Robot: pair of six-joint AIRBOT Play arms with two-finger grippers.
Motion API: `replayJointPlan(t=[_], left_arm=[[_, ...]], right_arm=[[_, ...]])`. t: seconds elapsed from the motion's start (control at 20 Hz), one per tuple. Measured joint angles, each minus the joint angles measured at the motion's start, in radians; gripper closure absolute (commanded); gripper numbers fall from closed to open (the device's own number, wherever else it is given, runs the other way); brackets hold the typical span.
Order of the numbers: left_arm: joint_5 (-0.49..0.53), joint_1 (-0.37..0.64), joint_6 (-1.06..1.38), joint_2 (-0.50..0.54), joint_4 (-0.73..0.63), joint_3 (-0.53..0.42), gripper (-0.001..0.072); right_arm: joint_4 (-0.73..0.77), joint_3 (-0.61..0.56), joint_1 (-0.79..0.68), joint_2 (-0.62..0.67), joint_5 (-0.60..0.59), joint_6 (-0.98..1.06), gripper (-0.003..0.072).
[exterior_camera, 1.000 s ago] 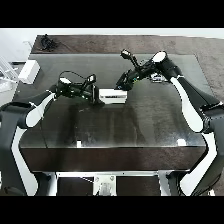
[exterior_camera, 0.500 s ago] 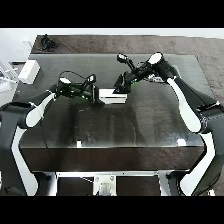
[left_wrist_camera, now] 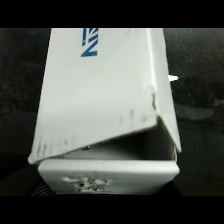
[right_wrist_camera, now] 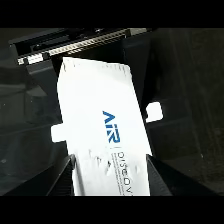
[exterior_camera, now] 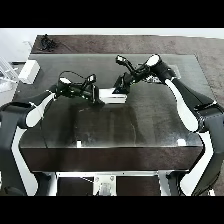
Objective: Fold the box and place the chain.
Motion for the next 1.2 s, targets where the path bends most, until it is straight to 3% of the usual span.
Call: replayJointPlan(t=[1.2], left_arm=[[-0.002,0.000,0.003,0.000,0.001,0.001,0.0354]], right_arm=[[-0.012,-0.039,0.011,0.000,-0.024,-0.004,0.0150]])
